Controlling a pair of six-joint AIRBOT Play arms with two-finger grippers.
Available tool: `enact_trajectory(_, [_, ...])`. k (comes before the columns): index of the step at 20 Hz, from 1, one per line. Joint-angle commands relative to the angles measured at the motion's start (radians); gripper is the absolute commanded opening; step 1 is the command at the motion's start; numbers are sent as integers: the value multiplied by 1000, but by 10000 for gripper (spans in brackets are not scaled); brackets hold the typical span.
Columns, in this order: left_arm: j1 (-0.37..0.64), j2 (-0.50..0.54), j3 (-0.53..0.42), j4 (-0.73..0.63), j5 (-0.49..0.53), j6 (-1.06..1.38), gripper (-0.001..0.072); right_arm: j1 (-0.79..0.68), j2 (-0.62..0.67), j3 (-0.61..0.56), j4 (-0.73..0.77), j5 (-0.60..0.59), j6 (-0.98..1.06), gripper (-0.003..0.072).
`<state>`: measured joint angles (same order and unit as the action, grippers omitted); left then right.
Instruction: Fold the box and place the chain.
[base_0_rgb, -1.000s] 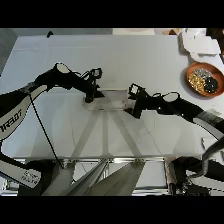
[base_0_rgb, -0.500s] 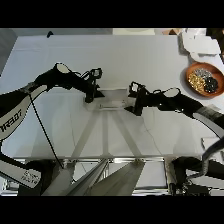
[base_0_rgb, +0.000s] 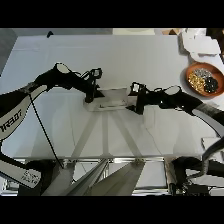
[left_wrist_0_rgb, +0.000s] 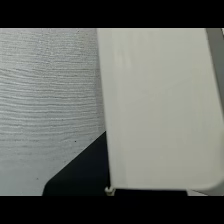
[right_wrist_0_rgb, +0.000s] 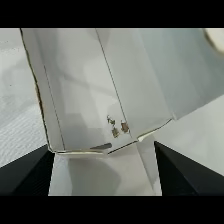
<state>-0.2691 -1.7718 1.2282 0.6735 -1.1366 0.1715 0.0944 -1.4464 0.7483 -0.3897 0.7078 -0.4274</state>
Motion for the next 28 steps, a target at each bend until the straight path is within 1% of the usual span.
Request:
enact_trajectory(1, [0,0,0,0,0,0,14,-1,-29,32,2,15,-27,687])
enact_trajectory(3, [0,0,0,0,0,0,14,-1,-49,51,2,23,-28,687])
enact_trajectory(7, [0,0,0,0,0,0,14,-1,-92,89,6,109,-77,687])
enact_trajectory(12, [0,0,0,0,0,0,14,0,-147,93,9,171,-80,687])
enact_trajectory(18, [0,0,0,0,0,0,14,0,-150,93,24,178,-79,687])
enact_trajectory(22, [-1,0,0,0,0,0,14,16,-157,93,24,149,-48,687])
enact_trajectory(28, [0,0,0,0,0,0,14,37,-176,94,23,142,-45,687])
